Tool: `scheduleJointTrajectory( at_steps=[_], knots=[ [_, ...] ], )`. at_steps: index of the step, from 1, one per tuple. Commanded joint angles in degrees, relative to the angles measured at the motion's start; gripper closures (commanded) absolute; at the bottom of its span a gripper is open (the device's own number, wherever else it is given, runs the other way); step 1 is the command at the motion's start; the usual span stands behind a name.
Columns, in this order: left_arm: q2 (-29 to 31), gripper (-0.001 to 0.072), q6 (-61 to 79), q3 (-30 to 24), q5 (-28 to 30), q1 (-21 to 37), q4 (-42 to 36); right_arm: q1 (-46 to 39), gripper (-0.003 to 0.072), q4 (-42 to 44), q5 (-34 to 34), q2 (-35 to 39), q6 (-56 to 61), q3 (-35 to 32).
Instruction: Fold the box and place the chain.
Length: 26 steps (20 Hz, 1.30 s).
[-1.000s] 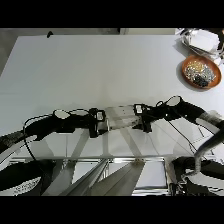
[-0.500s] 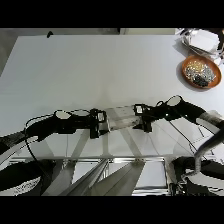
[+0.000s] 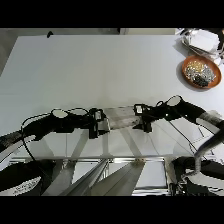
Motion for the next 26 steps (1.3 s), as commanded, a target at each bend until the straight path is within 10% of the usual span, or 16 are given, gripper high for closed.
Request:
scheduleJointTrajectory(
  at_steps=[1,26],
  knots=[
    [0.09,0.0,-0.66,0.02,-1.66,0.15,2.69,0.04,0.0276,0.04,0.0,0.0,0.02,0.0],
    [-1.11,0.0001,0.52,0.0,2.75,-3.13,-2.4,0.04,0.0276,0.04,0.0,0.0,0.02,0.0]
  ],
)
